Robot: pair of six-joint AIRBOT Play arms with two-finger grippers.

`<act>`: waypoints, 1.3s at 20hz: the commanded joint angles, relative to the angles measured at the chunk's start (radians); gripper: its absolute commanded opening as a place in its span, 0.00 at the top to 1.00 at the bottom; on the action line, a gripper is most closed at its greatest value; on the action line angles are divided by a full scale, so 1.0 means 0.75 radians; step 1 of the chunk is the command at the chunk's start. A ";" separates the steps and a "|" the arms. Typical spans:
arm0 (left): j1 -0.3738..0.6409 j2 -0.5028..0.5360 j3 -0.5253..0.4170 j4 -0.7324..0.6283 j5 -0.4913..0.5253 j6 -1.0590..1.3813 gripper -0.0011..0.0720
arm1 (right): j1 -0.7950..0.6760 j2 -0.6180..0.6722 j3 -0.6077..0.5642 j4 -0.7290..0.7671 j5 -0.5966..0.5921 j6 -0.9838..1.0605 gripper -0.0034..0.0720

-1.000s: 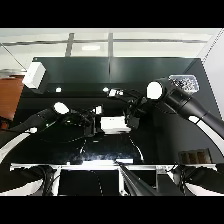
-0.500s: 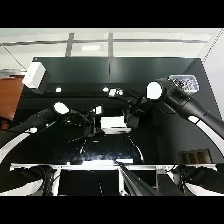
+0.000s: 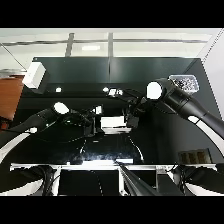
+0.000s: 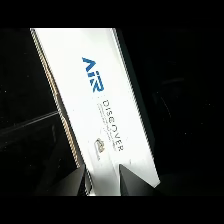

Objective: Fold the box and place the chain.

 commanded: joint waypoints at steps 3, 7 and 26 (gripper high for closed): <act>-0.001 -0.001 0.001 0.000 0.000 0.001 0.31 | 0.007 -0.004 -0.001 0.002 -0.007 0.000 0.64; -0.001 -0.001 0.001 0.000 0.000 0.001 0.31 | 0.026 -0.008 -0.018 0.003 -0.022 -0.001 0.64; -0.001 -0.001 0.001 0.000 0.000 0.001 0.31 | 0.030 -0.008 -0.041 0.004 -0.021 0.000 0.53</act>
